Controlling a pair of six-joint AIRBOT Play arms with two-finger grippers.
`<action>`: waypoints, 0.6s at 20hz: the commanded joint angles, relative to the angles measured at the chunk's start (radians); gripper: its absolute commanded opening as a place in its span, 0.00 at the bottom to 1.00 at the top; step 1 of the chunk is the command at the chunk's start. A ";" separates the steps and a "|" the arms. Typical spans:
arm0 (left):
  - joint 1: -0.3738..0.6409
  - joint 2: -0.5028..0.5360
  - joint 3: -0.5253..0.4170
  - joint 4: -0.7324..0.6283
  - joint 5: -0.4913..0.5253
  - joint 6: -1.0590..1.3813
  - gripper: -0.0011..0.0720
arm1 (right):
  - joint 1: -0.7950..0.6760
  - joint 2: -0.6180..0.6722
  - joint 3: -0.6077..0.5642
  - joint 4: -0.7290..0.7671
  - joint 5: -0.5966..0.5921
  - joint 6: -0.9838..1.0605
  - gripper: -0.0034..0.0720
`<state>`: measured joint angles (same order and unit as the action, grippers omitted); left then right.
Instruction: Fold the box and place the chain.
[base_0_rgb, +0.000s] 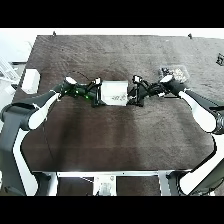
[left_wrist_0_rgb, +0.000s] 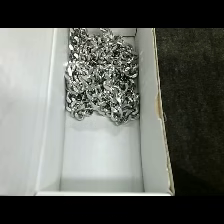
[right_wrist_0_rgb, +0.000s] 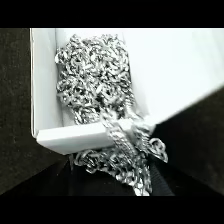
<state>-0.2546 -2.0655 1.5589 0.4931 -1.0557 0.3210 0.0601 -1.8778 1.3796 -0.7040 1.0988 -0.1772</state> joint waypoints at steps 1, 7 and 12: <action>0.001 0.001 0.001 0.000 0.000 0.000 0.67 | 0.008 -0.009 0.007 -0.042 -0.044 0.031 0.41; 0.001 0.001 0.001 0.000 0.000 0.000 0.67 | -0.007 0.109 0.082 -0.198 0.050 0.285 0.05; 0.001 0.001 0.001 0.000 0.000 0.000 0.67 | 0.010 0.374 0.082 -0.188 0.060 0.382 0.05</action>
<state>-0.2546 -2.0655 1.5589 0.4934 -1.0561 0.3206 0.0612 -1.6291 1.4570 -0.8825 1.1439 0.1307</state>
